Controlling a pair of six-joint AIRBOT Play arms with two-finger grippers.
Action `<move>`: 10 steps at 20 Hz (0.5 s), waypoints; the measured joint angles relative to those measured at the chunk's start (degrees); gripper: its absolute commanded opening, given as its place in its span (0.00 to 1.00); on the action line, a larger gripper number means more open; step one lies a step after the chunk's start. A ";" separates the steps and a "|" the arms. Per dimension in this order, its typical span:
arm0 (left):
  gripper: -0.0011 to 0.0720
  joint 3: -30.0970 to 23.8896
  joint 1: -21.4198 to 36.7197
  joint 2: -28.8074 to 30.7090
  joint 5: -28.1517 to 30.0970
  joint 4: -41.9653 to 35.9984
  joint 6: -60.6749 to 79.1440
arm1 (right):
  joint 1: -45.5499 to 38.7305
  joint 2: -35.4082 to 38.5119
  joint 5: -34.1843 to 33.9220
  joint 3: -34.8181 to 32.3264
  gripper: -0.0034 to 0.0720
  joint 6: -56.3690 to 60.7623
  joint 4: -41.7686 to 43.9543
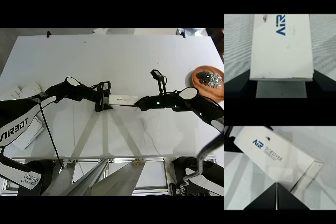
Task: Fold the box and place the chain.
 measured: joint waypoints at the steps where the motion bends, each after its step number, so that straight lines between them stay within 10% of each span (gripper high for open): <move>1: 0.04 0.00 0.00 0.00 0.00 0.00 0.00 | 0.22 -0.07 -0.13 -0.09 0.05 0.55 -0.85; 10: 0.04 0.00 0.00 0.00 0.02 -0.02 0.00 | 0.72 -3.06 0.87 -0.39 0.05 0.50 0.90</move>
